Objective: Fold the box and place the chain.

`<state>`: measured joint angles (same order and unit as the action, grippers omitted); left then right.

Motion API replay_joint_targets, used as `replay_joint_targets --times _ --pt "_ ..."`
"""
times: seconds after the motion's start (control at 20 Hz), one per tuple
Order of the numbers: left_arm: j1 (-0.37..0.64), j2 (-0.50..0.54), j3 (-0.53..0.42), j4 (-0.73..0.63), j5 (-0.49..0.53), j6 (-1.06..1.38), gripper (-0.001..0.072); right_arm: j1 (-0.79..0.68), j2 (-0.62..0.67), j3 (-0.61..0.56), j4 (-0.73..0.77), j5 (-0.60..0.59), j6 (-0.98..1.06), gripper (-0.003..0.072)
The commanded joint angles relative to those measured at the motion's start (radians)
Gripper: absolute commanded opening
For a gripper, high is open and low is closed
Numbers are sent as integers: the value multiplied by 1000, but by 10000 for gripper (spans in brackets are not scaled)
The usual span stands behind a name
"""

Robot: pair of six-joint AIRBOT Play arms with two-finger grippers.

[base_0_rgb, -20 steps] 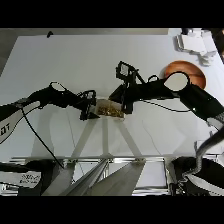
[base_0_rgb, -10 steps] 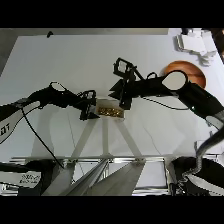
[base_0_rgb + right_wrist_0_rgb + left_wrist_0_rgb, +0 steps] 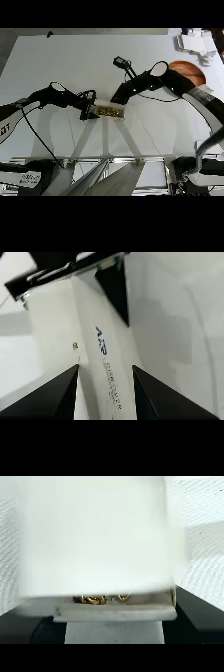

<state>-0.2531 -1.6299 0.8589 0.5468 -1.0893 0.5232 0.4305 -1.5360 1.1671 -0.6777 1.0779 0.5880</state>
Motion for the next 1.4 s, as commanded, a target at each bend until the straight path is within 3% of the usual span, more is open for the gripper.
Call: replay_joint_targets --times 0.0,0.2,0.5,0.8,1.1,1.2,1.35 --pt "0 0 1 0 0 0 314 19 -46 9 -34 59 -121 398" --pt "0 0 1 0 0 0 314 82 -8 6 -130 -39 -171 386" --pt "0 0 1 0 0 0 314 188 83 -35 -322 -206 -166 271" --pt "0 0 1 0 0 0 314 244 122 -158 -339 -293 -135 230" --pt "0 0 1 0 0 0 314 256 124 -192 -332 -334 -122 345" --pt "0 0 1 0 0 0 314 256 133 -192 -332 -341 -122 483" --pt "0 0 1 0 0 0 314 256 188 -192 -331 -336 -122 483"
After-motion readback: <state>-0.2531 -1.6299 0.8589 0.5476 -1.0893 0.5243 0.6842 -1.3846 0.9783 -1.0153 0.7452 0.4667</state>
